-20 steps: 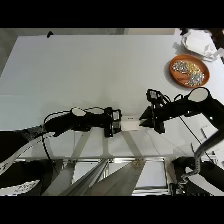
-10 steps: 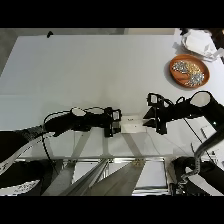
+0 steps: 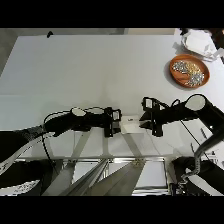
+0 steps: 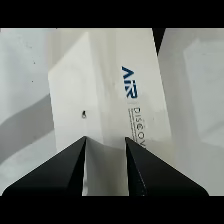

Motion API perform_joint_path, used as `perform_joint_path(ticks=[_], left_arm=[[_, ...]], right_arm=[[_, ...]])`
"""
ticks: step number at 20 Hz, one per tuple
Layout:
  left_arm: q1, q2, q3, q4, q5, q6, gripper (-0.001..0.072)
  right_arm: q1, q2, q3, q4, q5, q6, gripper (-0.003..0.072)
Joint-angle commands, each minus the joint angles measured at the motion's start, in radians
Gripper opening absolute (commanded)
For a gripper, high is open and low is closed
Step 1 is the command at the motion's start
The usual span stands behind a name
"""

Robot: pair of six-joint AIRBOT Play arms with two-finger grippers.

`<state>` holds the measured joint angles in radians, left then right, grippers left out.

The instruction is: Fold the box and place the chain.

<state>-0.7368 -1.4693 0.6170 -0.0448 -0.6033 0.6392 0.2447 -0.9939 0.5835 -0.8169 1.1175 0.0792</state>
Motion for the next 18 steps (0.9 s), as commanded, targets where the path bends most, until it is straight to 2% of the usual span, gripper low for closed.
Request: perform_joint_path(ticks=[1, 10, 12, 14, 15, 18], left_arm=[[0.0, 0.0, 0.0, 0.0, 0.0, 0.0, 0.0274], [0.0, 0.0, 0.0, 0.0, 0.0, 0.0, 0.0274], [0.0, 0.0, 0.0, 0.0, 0.0, 0.0, 0.0274], [0.0, 0.0, 0.0, 0.0, 0.0, 0.0, 0.0274], [0.0, 0.0, 0.0, 0.0, 0.0, 0.0, 0.0274], [0.0, 0.0, 0.0, 0.0, 0.0, 0.0, 0.0274]], right_arm=[[0.032, 0.002, -0.001, 0.006, -0.044, 0.003, 0.0248], [0.032, -0.004, -0.001, 0.017, -0.068, 0.003, 0.0251], [0.032, -0.004, -0.001, 0.016, -0.068, 0.003, 0.0306], [0.032, -0.004, -0.001, 0.016, -0.068, 0.002, 0.0308], [0.032, -0.004, -0.001, 0.015, -0.069, 0.002, 0.0343], [0.039, -0.004, -0.001, 0.003, -0.082, 0.002, 0.0369]])
